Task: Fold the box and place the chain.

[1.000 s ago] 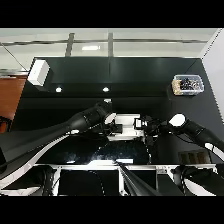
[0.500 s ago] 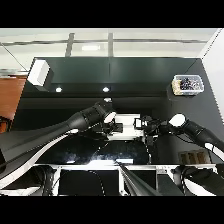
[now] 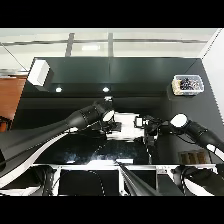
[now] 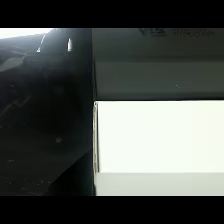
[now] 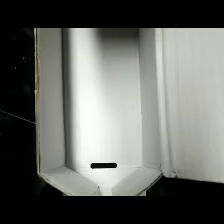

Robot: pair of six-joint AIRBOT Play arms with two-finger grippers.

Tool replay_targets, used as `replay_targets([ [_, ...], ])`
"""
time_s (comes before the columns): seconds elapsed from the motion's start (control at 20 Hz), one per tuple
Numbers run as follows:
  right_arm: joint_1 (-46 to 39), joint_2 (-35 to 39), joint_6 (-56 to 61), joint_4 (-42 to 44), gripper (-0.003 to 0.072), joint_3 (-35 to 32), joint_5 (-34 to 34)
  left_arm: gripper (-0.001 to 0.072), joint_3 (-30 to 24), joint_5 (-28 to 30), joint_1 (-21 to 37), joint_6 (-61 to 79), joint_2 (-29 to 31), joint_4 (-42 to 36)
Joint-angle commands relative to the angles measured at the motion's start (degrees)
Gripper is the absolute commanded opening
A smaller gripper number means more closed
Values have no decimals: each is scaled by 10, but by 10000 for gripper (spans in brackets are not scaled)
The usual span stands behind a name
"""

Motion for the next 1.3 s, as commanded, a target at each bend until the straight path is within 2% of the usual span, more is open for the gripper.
replay_targets([
  [0.0, 0, 30, 11, -40, 616, 1, 12, 26, 0, 0, 6, 9, 0, 1],
  [0.15, 0, 38, 15, -45, 614, 1, 27, 27, 0, 4, 6, 11, 0, -3],
  [0.2, 0, 38, 15, -44, 492, 1, 28, 27, 0, 4, 6, 11, 0, -3],
  [0.25, 0, 38, 15, -40, 457, 1, 29, 27, 0, 4, 6, 11, 0, -3],
  [0.35, 0, 38, 15, -38, 444, 1, 25, 26, 0, 4, 6, 11, 0, -3],
  [0.45, 0, 38, 22, -20, 104, 1, 27, 26, 0, 3, 6, 11, 0, -3],
  [0.75, 2, 30, 24, 104, 95, 0, 21, 27, 0, 2, 6, 11, 0, -3],
  [1.05, 32, 2, 28, 103, 95, 0, 3, 27, 0, 2, 6, 11, -1, -3],
  [1.25, 35, -1, 49, 103, 96, 0, -47, 27, 0, 2, 6, 11, -1, -3],
])
